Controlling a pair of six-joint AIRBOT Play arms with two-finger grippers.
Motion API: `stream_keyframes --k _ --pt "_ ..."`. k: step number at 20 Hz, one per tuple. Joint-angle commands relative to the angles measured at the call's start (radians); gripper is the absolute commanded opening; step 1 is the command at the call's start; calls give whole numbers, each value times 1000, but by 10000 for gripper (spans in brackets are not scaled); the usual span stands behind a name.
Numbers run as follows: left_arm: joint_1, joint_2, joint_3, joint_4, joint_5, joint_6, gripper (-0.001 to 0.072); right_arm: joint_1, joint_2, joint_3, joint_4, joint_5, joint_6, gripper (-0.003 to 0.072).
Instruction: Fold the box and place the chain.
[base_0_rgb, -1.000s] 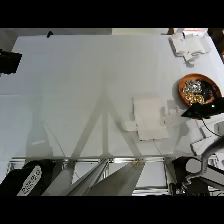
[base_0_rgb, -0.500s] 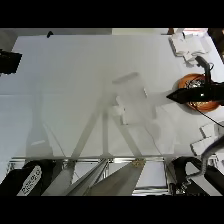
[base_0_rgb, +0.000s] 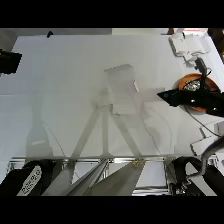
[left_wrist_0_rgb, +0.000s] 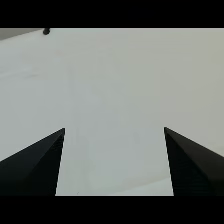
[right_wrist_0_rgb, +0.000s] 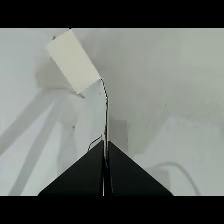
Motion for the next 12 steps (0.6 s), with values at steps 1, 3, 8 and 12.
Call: stream_keyframes --k 1,3,8,12 --pt "0 0 0 0 0 0 694 3 4 -163 168 -93 -190 4" --pt "0 0 0 0 0 0 694 3 4 -233 237 -127 -266 4" --pt "0 0 0 0 0 0 694 89 0 -369 426 -241 -446 4" --pt "0 0 0 0 0 0 694 275 -8 -370 473 -429 -480 4"
